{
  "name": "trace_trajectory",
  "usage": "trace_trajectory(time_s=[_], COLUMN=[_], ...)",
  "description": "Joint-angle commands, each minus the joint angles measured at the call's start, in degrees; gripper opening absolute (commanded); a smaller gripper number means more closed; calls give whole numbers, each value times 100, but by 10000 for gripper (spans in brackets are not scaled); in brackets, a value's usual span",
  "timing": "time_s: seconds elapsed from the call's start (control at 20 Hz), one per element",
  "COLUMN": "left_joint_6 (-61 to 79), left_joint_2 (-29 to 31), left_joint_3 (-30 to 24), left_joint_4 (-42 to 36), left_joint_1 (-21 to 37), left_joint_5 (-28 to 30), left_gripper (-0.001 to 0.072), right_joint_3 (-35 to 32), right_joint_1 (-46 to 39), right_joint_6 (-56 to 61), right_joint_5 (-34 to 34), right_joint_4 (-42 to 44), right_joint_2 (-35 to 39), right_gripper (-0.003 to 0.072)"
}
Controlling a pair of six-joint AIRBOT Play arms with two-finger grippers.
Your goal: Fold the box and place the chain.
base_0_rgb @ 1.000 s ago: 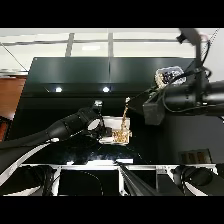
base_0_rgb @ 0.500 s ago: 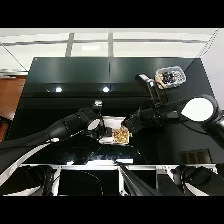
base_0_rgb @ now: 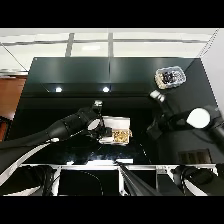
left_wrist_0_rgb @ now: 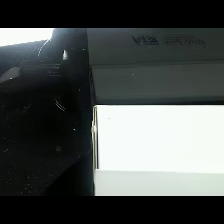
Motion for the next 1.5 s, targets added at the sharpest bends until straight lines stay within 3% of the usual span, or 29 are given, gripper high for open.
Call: trace_trajectory(time_s=[0.0,0.1,0.35,0.45,0.95,1.0,1.1,1.25,1.35,1.45], left_joint_6=[0,0,0,0,0,0,0,0,0,0], left_joint_2=[-4,-4,-4,-4,-4,-4,-4,-4,-4,-4], left_joint_3=[2,2,2,2,2,2,2,2,2,2], left_joint_4=[0,0,-2,-2,-2,-2,-2,-2,0,0], left_joint_1=[-4,-4,-4,-4,-4,-4,-4,-4,-4,-4], left_joint_5=[-7,-4,-4,-4,2,2,0,2,2,0], left_gripper=[31,31,31,31,31,31,31,31,31,31], right_joint_3=[-1099,-1220,-1209,-1198,-1193,-1172,-1167,-1167,-1167,-1154], right_joint_1=[107,302,304,304,306,330,417,540,621,619], right_joint_6=[-2691,-4245,-6583,-7003,-6944,-6894,-6763,-6651,-6585,-6181], right_joint_5=[-1674,-1921,-1891,-1899,-2424,-2430,-2616,-2564,-2476,-2439], right_joint_4=[501,608,2776,3305,3303,3276,3235,3152,3154,3134], right_joint_2=[55,-15,-713,-905,-1469,-1506,-1517,-1517,-1517,-1499], right_gripper=[720,720,720,720,720,671,667,204,21,9])
